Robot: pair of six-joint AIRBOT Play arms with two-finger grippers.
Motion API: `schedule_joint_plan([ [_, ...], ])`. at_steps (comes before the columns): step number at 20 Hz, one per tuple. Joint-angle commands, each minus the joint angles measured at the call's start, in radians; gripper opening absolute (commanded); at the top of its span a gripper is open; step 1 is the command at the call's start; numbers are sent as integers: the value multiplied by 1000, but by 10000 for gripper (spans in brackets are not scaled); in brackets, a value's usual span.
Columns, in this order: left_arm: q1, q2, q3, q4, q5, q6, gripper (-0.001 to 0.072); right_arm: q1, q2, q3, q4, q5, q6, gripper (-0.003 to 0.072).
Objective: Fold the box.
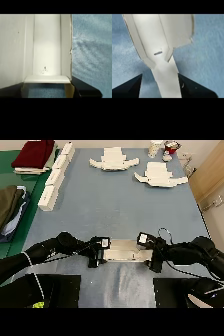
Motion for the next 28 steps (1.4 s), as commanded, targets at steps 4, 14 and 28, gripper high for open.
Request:
schedule_joint_plan([
  [4, 0, 0, 0, 1, -1, 1, 540, 2, 81, 48, 277, -83, 615, 5],
  [14, 0, 0, 0, 1, -2, 1, 540, 27, -197, 193, 497, 298, 624, 19],
  [28, 0, 0, 0, 1, -2, 1, 540, -39, -603, 238, 479, 351, 624, 18],
])
